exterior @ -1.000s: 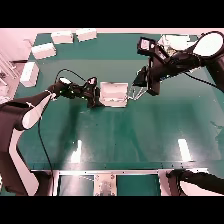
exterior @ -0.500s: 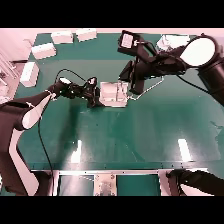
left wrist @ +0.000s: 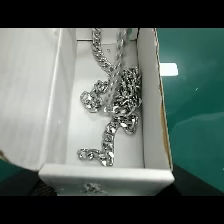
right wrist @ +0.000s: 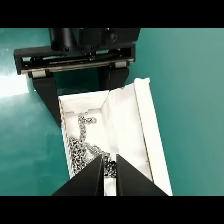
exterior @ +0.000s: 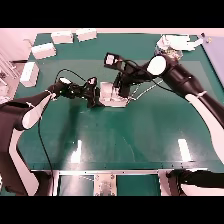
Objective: Fold the box and place the chain.
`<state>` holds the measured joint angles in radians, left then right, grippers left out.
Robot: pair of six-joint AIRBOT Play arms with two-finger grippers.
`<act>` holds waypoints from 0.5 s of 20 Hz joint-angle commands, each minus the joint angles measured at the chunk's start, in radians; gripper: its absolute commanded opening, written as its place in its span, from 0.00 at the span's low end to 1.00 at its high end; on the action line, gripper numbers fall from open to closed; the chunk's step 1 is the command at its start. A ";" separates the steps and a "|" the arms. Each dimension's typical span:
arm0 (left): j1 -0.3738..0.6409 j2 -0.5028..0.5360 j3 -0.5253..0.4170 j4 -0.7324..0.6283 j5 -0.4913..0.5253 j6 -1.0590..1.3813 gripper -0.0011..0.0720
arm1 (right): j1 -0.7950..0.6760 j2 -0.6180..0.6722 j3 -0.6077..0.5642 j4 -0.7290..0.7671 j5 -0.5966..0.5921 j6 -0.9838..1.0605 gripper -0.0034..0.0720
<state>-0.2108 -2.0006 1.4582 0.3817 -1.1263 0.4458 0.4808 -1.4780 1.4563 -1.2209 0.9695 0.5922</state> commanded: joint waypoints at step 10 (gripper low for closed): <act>0.001 0.001 0.000 0.000 0.000 0.000 0.50 | -0.269 -0.053 -0.010 -0.029 0.158 -0.122 0.83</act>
<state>-0.2108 -2.0006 1.4582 0.3817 -1.1259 0.4458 0.3134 -1.5402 1.4525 -1.3090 1.0466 0.5476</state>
